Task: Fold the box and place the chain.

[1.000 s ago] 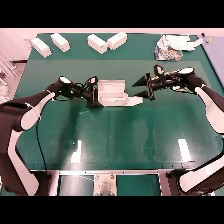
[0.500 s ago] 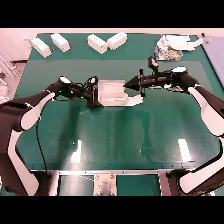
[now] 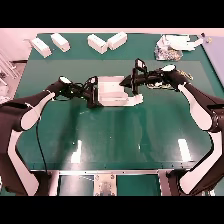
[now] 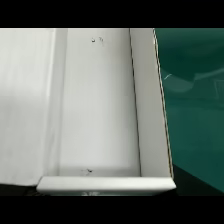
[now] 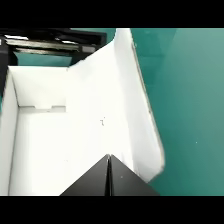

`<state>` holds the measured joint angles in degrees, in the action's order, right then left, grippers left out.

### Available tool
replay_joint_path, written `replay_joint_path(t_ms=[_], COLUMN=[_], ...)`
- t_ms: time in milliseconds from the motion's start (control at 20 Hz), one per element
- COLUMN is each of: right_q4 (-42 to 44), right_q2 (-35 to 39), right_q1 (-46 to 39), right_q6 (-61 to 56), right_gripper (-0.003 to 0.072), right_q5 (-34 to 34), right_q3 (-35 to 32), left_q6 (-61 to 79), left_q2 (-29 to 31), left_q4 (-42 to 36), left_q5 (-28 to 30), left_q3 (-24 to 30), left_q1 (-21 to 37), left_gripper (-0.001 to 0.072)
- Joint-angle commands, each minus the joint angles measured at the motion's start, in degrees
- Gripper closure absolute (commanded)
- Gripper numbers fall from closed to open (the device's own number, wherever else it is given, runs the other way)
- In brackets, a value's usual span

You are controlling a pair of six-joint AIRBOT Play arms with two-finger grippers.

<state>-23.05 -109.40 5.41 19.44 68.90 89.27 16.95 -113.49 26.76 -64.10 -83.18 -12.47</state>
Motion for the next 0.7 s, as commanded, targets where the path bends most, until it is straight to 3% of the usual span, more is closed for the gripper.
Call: replay_joint_path(t_ms=[0,200,650], right_q4=[-4.3,-8.6,-8.6], right_q2=[-2.2,-3.7,-5.0], right_q1=[-0.3,-0.3,0.6], right_q6=[-1.4,-1.7,-2.1], right_gripper=[0.0680,0.0680,0.0678], right_q5=[-1.7,-2.9,-0.3], right_q3=[3.3,3.5,3.5], left_q6=[0.0,0.0,0.0], left_q2=[0.0,0.0,0.0], left_q4=[0.0,0.0,0.0], left_q5=[0.0,0.0,0.0], left_q3=[0.0,0.0,0.0], left_q1=[0.0,0.0,0.0], left_gripper=[0.0141,0.0141,0.0141])
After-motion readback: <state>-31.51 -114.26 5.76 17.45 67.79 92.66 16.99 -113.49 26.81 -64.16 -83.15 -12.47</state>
